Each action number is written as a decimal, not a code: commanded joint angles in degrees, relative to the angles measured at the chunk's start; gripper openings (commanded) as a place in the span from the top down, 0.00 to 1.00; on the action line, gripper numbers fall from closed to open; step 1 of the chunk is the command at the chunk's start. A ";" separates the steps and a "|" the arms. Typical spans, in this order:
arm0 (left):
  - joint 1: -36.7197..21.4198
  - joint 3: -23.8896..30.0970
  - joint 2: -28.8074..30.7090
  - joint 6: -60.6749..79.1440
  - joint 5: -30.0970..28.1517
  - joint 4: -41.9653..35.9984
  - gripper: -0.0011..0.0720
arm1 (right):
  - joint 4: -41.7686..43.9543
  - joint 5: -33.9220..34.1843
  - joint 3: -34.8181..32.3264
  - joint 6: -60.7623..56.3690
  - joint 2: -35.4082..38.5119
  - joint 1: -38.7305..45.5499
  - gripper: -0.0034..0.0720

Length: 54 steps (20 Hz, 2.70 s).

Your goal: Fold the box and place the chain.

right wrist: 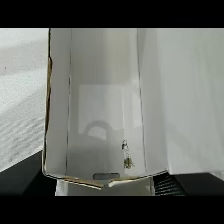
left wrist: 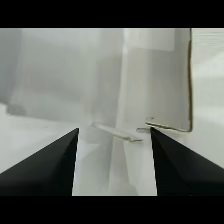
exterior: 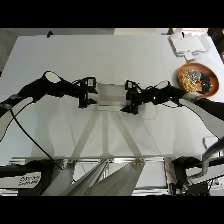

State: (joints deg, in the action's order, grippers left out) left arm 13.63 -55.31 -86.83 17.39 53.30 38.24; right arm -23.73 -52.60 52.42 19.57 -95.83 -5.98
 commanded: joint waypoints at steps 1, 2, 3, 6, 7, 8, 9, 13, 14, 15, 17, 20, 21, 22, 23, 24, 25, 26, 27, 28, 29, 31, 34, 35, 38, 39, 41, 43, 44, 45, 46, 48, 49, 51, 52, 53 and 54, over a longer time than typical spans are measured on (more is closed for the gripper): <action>-1.31 -0.04 2.25 -2.67 -0.52 0.66 0.29 | -0.02 0.09 0.02 0.04 -0.02 -0.02 0.24; -1.60 -0.02 2.80 -3.91 -0.52 1.60 0.29 | -0.02 0.09 0.02 0.04 -0.02 -0.02 0.24; -1.86 0.00 3.43 -4.72 -0.59 3.50 0.29 | -0.02 0.07 0.02 0.04 -0.02 -0.02 0.24; -3.21 0.04 5.81 -8.74 -0.57 8.92 0.30 | -0.02 0.07 0.02 0.04 -0.02 -0.02 0.24; -4.31 0.07 6.73 -11.76 -0.57 9.01 0.35 | -0.02 0.09 0.02 0.04 -0.02 -0.02 0.24; -5.64 0.07 7.45 -14.60 -0.57 8.61 0.52 | -0.02 0.09 0.02 0.04 -0.02 -0.02 0.24; -7.32 0.07 8.13 -17.68 -0.55 8.55 0.76 | -0.02 0.09 0.02 0.04 -0.02 -0.02 0.24; -13.46 0.31 8.68 -40.85 -0.70 9.18 0.98 | -0.02 0.09 0.02 0.04 -0.02 -0.02 0.24; -14.21 0.76 8.61 -48.13 -0.81 9.25 0.97 | -0.02 0.09 0.02 0.04 -0.02 -0.02 0.24; -14.45 1.51 8.41 -54.05 -0.74 9.40 0.97 | -0.02 0.09 0.02 0.04 -0.02 -0.02 0.24; -13.94 3.39 7.23 -60.57 -0.17 9.90 0.97 | -0.02 0.07 0.02 0.04 -0.02 -0.02 0.24; -11.50 5.92 4.61 -69.53 0.13 9.86 0.97 | -0.02 0.09 0.02 0.04 -0.02 -0.02 0.24; -10.47 6.16 4.09 -70.69 1.18 9.84 0.97 | -0.02 0.09 0.02 0.04 -0.02 -0.02 0.24; -9.60 6.16 3.87 -70.73 2.16 9.84 0.97 | -0.02 0.09 0.02 0.04 -0.02 -0.02 0.24; -8.72 6.16 3.80 -71.87 2.43 9.84 0.98 | -0.02 0.09 0.02 0.04 -0.02 -0.02 0.24; -7.96 6.16 3.78 -73.07 2.45 9.86 0.98 | -0.02 0.09 0.02 0.04 -0.02 -0.02 0.24; -7.37 6.16 3.74 -73.18 2.47 9.88 0.98 | -0.02 0.09 0.02 0.04 -0.02 -0.02 0.24; -6.91 6.19 3.63 -73.29 2.40 9.88 0.98 | -0.02 0.09 0.02 0.04 -0.02 -0.02 0.24; -6.67 6.19 3.41 -74.51 2.25 9.86 0.98 | -0.02 0.07 0.02 0.04 -0.02 -0.02 0.24; -6.62 6.19 3.15 -75.32 2.25 9.86 0.98 | -0.02 0.09 0.02 0.04 -0.02 -0.02 0.24; -6.62 6.19 2.80 -75.56 2.49 9.81 0.98 | -0.02 0.07 0.02 0.04 -0.02 -0.02 0.24; -6.62 6.19 1.86 -75.52 3.96 8.76 0.98 | -0.02 0.09 0.02 0.04 -0.02 -0.02 0.24; -6.54 6.25 0.57 -74.97 4.96 2.99 0.97 | -0.02 0.09 0.02 0.04 -0.02 -0.02 0.24; -6.43 6.23 0.61 -74.20 4.79 1.03 0.97 | -0.02 0.09 0.02 0.04 -0.02 -0.02 0.24; -6.40 6.23 0.61 -71.08 4.90 -4.76 0.95 | -0.02 0.09 0.02 0.04 -0.02 -0.02 0.24; -6.40 6.25 0.61 -71.08 4.92 -5.33 0.86 | -0.02 0.09 0.02 0.04 -0.02 -0.02 0.24; -6.40 6.25 0.85 -71.08 5.01 -5.38 0.68 | -0.02 0.09 0.02 0.04 -0.02 -0.02 0.24; -6.45 6.25 1.42 -71.04 4.94 -5.40 0.68 | -0.02 0.09 0.02 0.04 -0.02 -0.02 0.24; -6.51 6.25 1.77 -70.84 4.98 -5.44 0.68 | -0.02 0.07 0.02 0.04 -0.02 -0.02 0.24; -6.60 6.25 2.10 -70.47 4.98 -5.44 0.68 | -0.02 0.09 0.02 0.04 -0.02 -0.02 0.24; -6.75 6.25 2.40 -70.07 4.94 -5.46 0.68 | -0.02 0.07 0.02 0.04 -0.02 -0.02 0.24; -7.21 6.25 2.45 -69.88 4.74 -5.46 0.68 | -0.02 0.07 0.02 0.04 -0.02 -0.02 0.24; -7.21 6.25 2.45 -69.83 4.79 -5.90 0.68 | -0.02 0.09 0.02 0.04 -0.02 -0.02 0.24; -7.21 6.25 2.45 -68.11 5.29 -8.44 0.66 | -0.02 0.09 0.02 0.04 -0.02 -0.02 0.24; -7.21 6.25 2.43 -67.08 5.70 -9.90 0.66 | -0.02 0.09 0.02 0.04 -0.02 -0.02 0.24; -7.19 6.25 2.43 -66.12 6.19 -11.06 0.66 | -0.02 0.09 0.02 0.04 -0.02 -0.02 0.24; -7.19 6.25 2.40 -65.96 6.40 -11.45 0.64 | -0.02 0.09 0.02 0.04 -0.02 -0.02 0.24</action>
State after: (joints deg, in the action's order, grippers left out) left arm 6.50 -49.08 -84.47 -50.63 58.85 29.65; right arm -23.75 -52.49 52.42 19.64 -95.83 -5.98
